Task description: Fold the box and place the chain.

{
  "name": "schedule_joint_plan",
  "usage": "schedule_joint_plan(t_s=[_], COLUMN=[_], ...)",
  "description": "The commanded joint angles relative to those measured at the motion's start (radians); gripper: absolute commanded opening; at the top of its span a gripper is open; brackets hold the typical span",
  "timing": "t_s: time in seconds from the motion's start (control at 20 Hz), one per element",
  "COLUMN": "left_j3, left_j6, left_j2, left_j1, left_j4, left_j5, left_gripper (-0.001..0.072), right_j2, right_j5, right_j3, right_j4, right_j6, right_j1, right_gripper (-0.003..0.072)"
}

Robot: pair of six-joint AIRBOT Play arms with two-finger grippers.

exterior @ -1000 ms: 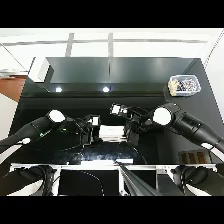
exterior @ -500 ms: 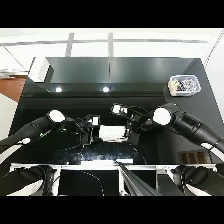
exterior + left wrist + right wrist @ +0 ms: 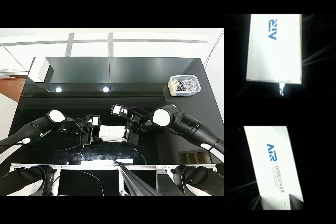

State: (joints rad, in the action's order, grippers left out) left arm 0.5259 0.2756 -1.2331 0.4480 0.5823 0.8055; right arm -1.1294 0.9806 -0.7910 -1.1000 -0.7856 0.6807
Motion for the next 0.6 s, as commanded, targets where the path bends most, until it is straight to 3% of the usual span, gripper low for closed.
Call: schedule_joint_plan(t_s=[0.0, 0.55], left_j3=[0.0, 0.0], left_j6=[0.0, 0.001], left_j2=[-0.001, -0.001], left_j1=[0.0, 0.0], left_j4=[0.0, 0.0], left_j5=[0.0, 0.0], left_gripper=[0.0395, 0.0395], right_j2=[0.0, 0.004], right_j5=[-0.017, 0.003], right_j3=[0.001, -0.001], right_j4=[-0.001, -0.001], right_j6=[-0.006, -0.079], right_j1=[0.001, 0.0], right_gripper=[0.0454, 0.0453])
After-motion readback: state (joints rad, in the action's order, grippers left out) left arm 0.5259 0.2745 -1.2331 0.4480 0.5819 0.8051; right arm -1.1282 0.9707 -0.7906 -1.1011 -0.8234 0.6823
